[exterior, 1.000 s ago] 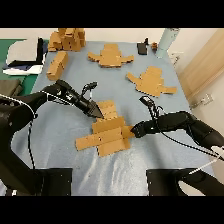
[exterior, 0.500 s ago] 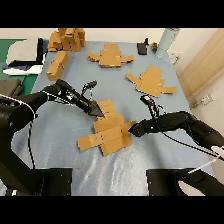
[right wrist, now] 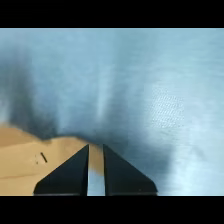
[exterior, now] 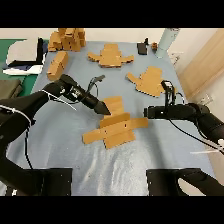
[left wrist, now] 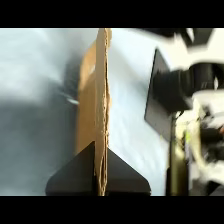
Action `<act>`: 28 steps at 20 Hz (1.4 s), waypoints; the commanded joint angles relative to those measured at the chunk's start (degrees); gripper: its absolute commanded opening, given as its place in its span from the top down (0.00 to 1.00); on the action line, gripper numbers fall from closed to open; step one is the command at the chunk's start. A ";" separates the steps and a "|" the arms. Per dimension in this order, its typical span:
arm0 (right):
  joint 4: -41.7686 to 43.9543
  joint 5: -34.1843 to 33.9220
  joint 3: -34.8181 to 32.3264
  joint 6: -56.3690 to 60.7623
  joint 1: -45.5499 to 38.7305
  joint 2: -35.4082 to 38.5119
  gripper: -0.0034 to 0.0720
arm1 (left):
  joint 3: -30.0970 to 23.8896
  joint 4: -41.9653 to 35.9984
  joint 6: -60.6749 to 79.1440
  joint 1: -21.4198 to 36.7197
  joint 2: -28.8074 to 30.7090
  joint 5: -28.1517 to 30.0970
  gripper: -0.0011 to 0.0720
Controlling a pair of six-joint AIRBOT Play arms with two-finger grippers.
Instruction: Fold the box.
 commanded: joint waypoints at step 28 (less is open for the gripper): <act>0.50 3.48 0.83 6.49 -1.38 -4.39 0.77 | -10.51 1.84 19.76 -13.68 8.68 17.66 0.98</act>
